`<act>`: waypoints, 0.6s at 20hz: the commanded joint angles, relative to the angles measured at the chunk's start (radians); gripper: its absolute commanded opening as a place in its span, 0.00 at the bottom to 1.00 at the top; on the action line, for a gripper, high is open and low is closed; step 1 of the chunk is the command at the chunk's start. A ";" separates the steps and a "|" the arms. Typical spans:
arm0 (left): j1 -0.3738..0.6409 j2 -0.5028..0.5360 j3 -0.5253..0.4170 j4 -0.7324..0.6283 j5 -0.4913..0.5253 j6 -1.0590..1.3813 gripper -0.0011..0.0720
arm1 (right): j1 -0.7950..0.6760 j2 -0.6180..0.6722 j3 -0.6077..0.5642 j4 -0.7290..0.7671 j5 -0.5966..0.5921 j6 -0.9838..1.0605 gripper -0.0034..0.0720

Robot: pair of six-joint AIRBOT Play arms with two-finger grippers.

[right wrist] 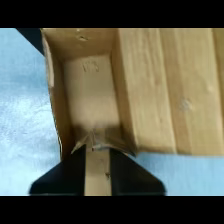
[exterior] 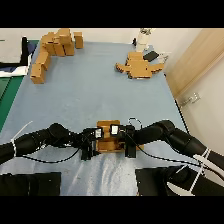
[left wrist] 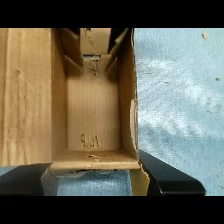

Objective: Fold the box.

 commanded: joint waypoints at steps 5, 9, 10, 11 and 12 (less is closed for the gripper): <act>0.000 0.000 0.001 0.000 0.000 0.000 0.70 | -0.075 0.114 0.093 -0.745 -0.346 1.255 0.07; 0.000 0.000 0.001 0.000 0.000 0.000 0.70 | -0.237 0.098 0.033 -0.590 -0.353 1.320 0.05; 0.000 0.000 0.001 0.000 0.000 0.000 0.70 | -0.252 0.090 0.013 -0.556 -0.335 1.320 0.05; 0.000 0.000 0.001 0.000 0.000 0.000 0.70 | -0.253 0.083 -0.005 -0.527 -0.311 1.320 0.05; 0.000 0.000 0.001 0.000 0.000 0.000 0.70 | -0.252 0.075 -0.023 -0.487 -0.274 1.320 0.05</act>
